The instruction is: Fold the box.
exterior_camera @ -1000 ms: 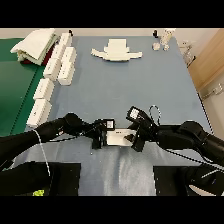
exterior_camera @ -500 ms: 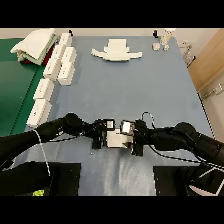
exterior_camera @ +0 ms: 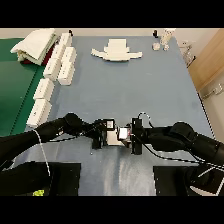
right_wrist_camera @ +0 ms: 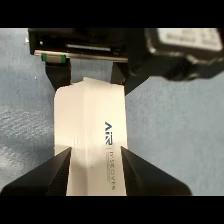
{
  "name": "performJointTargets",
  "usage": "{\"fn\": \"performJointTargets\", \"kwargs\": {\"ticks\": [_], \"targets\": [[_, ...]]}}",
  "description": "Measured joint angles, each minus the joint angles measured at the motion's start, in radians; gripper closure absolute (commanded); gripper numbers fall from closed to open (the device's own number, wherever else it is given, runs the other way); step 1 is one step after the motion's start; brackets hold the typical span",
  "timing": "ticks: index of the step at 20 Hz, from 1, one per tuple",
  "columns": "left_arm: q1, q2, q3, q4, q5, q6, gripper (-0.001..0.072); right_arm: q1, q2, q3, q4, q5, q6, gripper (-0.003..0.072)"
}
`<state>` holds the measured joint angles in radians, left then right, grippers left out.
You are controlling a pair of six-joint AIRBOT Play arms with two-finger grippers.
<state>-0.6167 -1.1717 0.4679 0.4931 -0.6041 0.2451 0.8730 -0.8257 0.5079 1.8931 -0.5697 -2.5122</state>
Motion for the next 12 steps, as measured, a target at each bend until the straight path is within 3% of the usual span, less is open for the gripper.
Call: {"fn": "performJointTargets", "kwargs": {"ticks": [7, 12], "targets": [[0.0, 0.0, 0.0, 0.0, 0.0, 0.0, 0.0198, 0.002, 0.019, 0.005, -0.062, 0.016, -0.003, 0.0203], [0.0, 0.0, 0.0, 0.0, 0.0, 0.0, 0.0199, 0.002, 0.021, 0.021, -0.084, 0.028, -0.002, 0.0247]]}}
